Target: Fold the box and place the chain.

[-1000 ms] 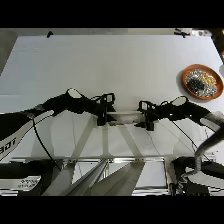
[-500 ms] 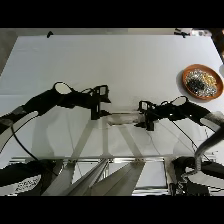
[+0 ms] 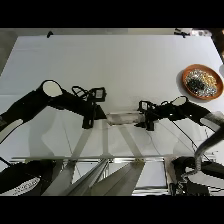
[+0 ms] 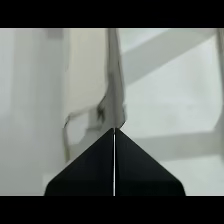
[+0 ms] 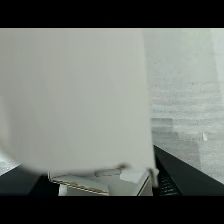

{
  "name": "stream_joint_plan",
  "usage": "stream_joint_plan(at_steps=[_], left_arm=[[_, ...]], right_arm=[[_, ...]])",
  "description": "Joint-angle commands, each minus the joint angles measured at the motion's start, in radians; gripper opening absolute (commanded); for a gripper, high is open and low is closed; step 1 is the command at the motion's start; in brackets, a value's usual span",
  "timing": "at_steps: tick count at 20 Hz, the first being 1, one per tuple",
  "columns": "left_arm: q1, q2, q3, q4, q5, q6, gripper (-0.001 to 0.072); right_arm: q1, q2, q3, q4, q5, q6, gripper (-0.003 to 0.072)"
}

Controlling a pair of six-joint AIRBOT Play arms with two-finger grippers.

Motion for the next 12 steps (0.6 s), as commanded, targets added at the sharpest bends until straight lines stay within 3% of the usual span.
stream_joint_plan(at_steps=[1, 3, 5, 12], left_arm=[[-0.145, -0.005, 0.001, -0.13, 0.19, -0.026, 0.0006], [-0.212, -0.024, 0.001, -0.163, 0.435, -0.029, 0.0009], [-0.242, -0.065, 0.001, -0.196, 0.611, -0.03, 0.0008], [-0.237, -0.208, 0.001, -0.24, 0.797, -0.143, 0.0008]], right_arm=[[0.0, 0.001, 0.0, 0.0, 0.002, 0.0, 0.0444], [0.0, 0.001, 0.0, 0.0, 0.002, 0.0, 0.0444], [0.0, 0.001, 0.0, 0.0, 0.002, 0.0, 0.0444], [0.0, 0.001, 0.0, 0.0, 0.001, 0.0, 0.0444]])
